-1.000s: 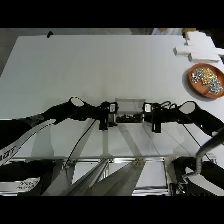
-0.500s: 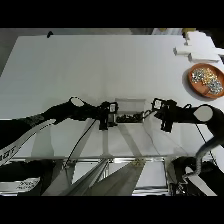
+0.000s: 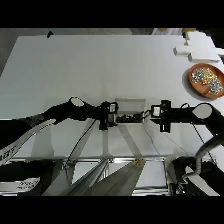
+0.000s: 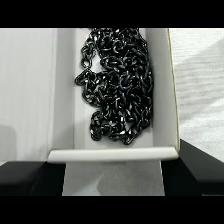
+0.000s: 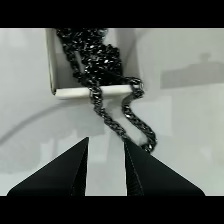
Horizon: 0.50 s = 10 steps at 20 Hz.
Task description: Fold the box and place the chain.
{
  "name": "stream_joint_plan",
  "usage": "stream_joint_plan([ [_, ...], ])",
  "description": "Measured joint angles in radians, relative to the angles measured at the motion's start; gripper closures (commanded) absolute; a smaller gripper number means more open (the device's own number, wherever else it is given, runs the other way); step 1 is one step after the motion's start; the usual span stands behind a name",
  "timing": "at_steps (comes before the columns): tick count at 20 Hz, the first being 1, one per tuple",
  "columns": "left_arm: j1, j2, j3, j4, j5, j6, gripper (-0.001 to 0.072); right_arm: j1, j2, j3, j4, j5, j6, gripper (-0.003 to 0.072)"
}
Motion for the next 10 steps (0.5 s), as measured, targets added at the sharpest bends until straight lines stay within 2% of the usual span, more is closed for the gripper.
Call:
stream_joint_plan([
  [5,0.0,0.0,0.0,0.0,0.0,0.0,0.0638,0.0,-0.116,0.0,0.072,-0.002,-0.156,0.047],
  [10,0.0,0.0,0.0,0.0,0.0,0.0,0.0638,0.0,-0.165,0.0,0.133,-0.048,-0.22,0.0471],
])
